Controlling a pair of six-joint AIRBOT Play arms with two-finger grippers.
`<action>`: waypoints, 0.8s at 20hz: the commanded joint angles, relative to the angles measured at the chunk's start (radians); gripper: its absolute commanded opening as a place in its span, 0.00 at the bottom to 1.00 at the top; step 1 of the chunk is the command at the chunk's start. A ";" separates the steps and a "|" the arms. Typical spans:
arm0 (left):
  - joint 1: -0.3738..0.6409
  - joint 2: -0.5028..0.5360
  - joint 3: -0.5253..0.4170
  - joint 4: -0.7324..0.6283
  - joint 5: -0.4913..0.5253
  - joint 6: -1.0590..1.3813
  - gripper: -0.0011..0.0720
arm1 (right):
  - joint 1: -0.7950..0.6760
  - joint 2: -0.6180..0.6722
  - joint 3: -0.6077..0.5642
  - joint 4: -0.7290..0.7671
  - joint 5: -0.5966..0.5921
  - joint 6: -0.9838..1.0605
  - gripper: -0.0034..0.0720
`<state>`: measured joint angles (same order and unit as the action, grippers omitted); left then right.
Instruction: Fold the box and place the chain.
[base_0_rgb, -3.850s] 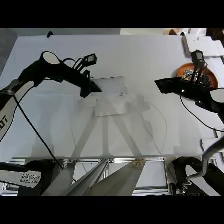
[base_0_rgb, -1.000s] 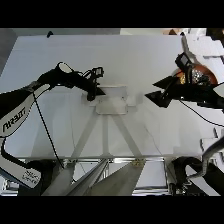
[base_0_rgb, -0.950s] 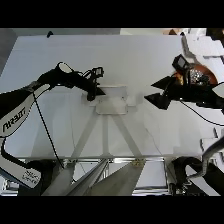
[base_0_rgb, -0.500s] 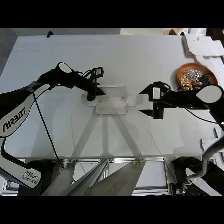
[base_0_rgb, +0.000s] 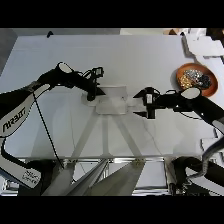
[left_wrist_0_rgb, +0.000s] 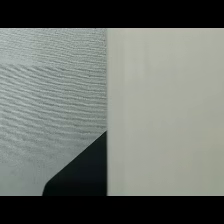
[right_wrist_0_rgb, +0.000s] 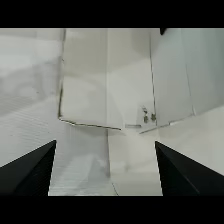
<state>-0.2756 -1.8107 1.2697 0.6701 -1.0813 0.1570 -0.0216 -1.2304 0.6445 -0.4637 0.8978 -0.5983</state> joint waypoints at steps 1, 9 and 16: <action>0.000 -0.001 0.000 -0.001 0.000 0.000 0.03 | -0.034 -0.098 -0.003 0.105 -0.010 -0.087 0.96; 0.000 -0.001 0.000 -0.001 0.000 0.000 0.03 | 0.042 -0.176 -0.003 0.214 -0.080 -0.249 0.96; 0.000 -0.001 0.000 -0.001 0.000 0.000 0.03 | 0.051 -0.228 -0.003 0.206 -0.103 -0.236 0.99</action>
<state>-0.2756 -1.8107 1.2697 0.6693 -1.0813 0.1570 0.0261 -1.4342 0.6422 -0.2611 0.8013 -0.8368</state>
